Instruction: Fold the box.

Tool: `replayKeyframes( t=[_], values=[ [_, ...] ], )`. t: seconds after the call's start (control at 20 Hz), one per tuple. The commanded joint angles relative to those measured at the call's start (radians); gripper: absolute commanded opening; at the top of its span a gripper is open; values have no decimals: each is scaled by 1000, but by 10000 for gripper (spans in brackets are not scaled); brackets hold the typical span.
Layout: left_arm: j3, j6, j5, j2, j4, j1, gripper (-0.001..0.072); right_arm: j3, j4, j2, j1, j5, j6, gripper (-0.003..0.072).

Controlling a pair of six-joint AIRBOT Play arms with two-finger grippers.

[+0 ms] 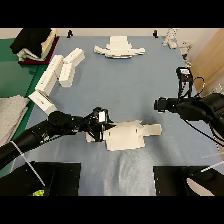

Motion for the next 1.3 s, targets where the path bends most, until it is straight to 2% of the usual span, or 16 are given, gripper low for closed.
replayKeyframes(
  t=[0.0, 0.15, 0.3, 0.4, 0.5, 0.65, 0.75, 1.25],
  values=[
    [-27, 37, 45, 11, -45, -14, 15, 2, 0, 0, 0, 2, 8, 372],
    [-3, -16, 31, 10, -44, -4, 15, 2, 11, 0, 1, 1, 8, 372],
    [37, -27, -125, -21, -7, 77, 15, 2, 19, 0, 1, 1, 8, 372],
    [74, -73, -228, -79, 2, 139, 15, 1, 24, 0, 1, 1, 8, 372],
    [121, -76, -295, -147, 68, 172, 15, 1, 31, 0, 1, 1, 8, 372],
    [182, -173, -332, -221, 179, 171, 16, 2, 37, 0, 1, 1, 8, 372],
    [193, -172, -357, -250, 185, 171, 16, 2, 37, 0, 1, 2, 8, 372],
    [188, -258, -369, -259, 221, 171, 17, 1, 47, 0, 1, -4, 8, 372]
  ],
)
